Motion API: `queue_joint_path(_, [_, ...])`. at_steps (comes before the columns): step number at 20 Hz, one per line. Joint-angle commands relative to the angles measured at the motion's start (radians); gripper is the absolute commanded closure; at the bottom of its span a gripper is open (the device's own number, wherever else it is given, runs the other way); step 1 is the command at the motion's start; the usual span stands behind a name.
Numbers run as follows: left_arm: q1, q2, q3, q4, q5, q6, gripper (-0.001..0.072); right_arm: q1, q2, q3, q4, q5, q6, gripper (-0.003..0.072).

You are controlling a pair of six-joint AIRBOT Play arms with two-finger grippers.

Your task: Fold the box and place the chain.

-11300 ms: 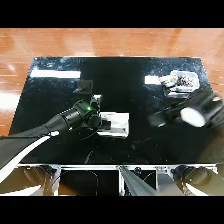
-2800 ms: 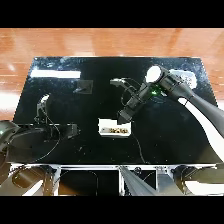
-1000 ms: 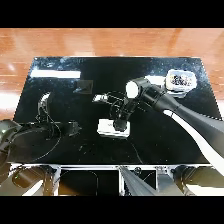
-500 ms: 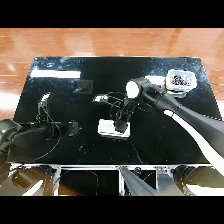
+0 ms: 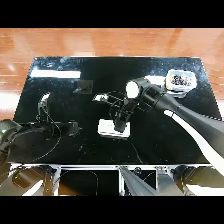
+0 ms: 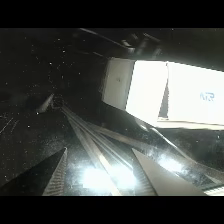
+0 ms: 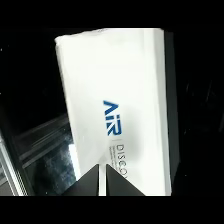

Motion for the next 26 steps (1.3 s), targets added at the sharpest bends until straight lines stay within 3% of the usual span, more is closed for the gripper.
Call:
queue_joint_path(1, [0.000,-0.001,0.000,0.001,-0.002,0.000,0.0202,0.001,-0.003,-0.001,0.002,-0.028,0.014,0.0624])
queue_joint_path(26, [0.000,-0.001,-0.002,-0.001,-0.005,0.000,0.0202,0.001,-0.042,-0.012,0.015,-0.039,0.022,0.0623])
